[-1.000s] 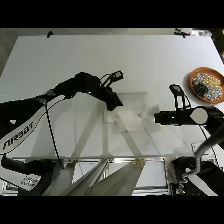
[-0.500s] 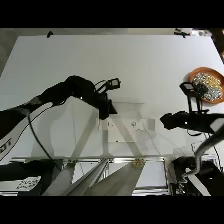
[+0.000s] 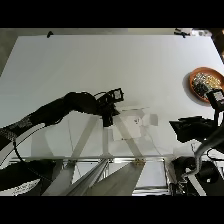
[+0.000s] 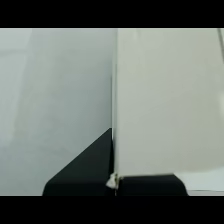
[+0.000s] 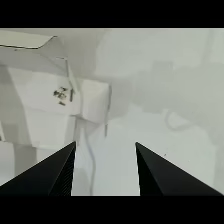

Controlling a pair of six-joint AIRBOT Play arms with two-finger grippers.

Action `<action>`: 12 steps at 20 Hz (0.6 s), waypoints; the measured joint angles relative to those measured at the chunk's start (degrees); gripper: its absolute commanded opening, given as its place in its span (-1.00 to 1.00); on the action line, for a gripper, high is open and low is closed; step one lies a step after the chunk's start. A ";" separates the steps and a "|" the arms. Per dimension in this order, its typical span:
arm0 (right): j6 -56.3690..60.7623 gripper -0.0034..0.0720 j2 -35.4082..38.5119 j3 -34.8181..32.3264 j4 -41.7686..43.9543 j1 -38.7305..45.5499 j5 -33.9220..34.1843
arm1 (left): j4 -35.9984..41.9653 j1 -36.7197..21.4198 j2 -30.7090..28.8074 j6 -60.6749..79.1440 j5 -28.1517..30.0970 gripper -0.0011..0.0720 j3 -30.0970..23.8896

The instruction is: Fold the box and place the chain.

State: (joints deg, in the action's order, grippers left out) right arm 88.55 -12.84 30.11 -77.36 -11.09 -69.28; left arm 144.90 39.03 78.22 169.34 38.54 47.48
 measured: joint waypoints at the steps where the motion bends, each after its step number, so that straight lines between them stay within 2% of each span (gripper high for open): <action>1: 0.02 0.18 0.35 0.00 0.00 0.00 -0.17 | 0.22 0.72 0.42 0.02 -1.75 -0.99 -0.11; 5: 0.13 0.18 0.94 0.00 0.00 0.00 -0.48 | 0.70 2.25 2.49 0.13 -5.66 -0.98 -0.37; 12: 0.15 0.18 1.09 0.00 0.00 0.00 -0.57 | 0.31 4.31 3.37 0.15 -7.67 -0.98 -0.42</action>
State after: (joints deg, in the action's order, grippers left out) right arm 88.71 -11.75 30.11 -77.36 -11.09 -69.84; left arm 145.21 43.33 81.58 169.49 30.87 47.07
